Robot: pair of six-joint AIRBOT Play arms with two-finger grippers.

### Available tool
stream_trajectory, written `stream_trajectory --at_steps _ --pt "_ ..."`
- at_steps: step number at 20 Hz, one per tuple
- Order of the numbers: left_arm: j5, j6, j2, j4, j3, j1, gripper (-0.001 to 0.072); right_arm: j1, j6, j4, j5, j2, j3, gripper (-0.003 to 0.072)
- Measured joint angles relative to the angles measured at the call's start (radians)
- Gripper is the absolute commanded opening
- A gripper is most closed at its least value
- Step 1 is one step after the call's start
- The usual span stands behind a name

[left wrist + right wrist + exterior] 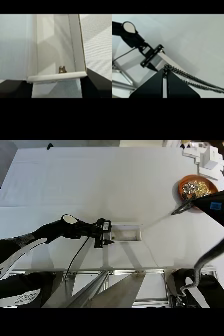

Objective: Fold the box and place the chain.

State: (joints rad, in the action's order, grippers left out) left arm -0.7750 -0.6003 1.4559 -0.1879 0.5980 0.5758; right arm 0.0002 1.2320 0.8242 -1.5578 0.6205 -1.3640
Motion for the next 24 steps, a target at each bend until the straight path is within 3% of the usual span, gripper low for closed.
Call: stream_trajectory --at_steps 12,17,24 --pt "0.0 0.0 0.0 0.0 0.0 0.0 0.0066 0.063 -0.139 -0.135 0.026 0.071 0.086 0.0019" --pt "0.0 0.0 0.0 0.0 0.0 0.0 0.0066 0.191 -0.2 -0.034 0.037 0.173 0.162 0.0019" --pt "0.0 0.0 0.0 0.0 0.0 0.0 0.0066 0.315 -0.211 0.071 0.154 0.272 0.217 0.0019"
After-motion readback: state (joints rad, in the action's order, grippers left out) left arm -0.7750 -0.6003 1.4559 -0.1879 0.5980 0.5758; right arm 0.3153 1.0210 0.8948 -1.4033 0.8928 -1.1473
